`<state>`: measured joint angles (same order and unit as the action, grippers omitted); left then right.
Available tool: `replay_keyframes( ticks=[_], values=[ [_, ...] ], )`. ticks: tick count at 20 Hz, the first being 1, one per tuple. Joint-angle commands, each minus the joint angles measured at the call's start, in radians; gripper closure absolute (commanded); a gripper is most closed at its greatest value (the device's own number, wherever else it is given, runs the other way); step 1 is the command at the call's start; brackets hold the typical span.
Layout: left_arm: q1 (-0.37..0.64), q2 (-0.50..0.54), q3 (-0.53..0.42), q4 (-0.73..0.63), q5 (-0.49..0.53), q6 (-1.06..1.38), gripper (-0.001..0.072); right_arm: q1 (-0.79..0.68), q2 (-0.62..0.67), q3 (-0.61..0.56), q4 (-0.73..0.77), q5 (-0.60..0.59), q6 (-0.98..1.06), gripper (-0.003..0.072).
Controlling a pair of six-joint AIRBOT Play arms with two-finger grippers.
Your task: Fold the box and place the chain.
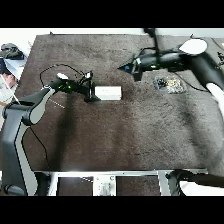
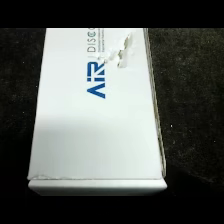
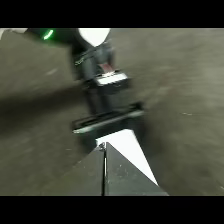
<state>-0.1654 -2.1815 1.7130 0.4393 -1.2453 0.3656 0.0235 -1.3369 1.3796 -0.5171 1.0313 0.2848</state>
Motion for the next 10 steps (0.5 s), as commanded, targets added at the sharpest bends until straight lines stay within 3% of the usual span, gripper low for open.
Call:
replay_keyframes(
  ticks=[1,3,5,10],
  values=[
    [0.0,0.0,0.0,0.0,0.0,0.001,0.0194,0.0,0.338,-0.382,0.002,-0.428,-0.003,0.0701],
    [0.0,0.0,0.0,0.0,0.0,0.001,0.0194,0.0,0.528,-0.623,0.008,-0.663,0.001,0.07],
    [0.0,0.0,0.0,0.0,0.0,0.001,0.0194,0.0,0.694,-0.819,0.038,-0.816,0.002,0.07],
    [0.0,0.0,0.0,0.0,0.0,0.001,0.0194,0.0,1.022,-1.122,0.062,-0.948,0.002,0.07]
  ],
)
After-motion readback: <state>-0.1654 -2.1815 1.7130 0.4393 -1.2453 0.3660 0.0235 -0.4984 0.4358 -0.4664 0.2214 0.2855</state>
